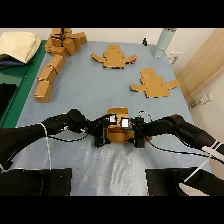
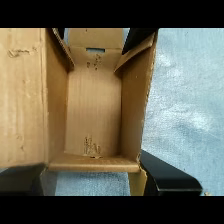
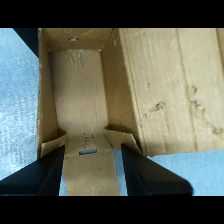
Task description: Fold the box.
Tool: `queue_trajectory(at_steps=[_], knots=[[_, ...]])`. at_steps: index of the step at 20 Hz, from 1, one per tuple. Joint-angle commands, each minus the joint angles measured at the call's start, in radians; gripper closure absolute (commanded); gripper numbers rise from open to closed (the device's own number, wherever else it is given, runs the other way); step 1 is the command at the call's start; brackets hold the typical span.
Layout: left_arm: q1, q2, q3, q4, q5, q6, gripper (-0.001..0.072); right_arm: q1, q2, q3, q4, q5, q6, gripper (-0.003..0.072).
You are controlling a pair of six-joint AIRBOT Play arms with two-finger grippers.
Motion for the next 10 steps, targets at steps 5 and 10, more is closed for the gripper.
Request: queue_trajectory(at_steps=[5,10], knots=[[0.0,0.0,0.001,0.0,0.0,0.0,0.0262,0.0,0.055,0.004,-0.275,-0.042,0.421,0.0678],[0.0,0.0,0.001,0.0,0.0,0.0,0.0262,-0.024,0.186,0.056,-0.882,-0.237,1.111,0.0678]])
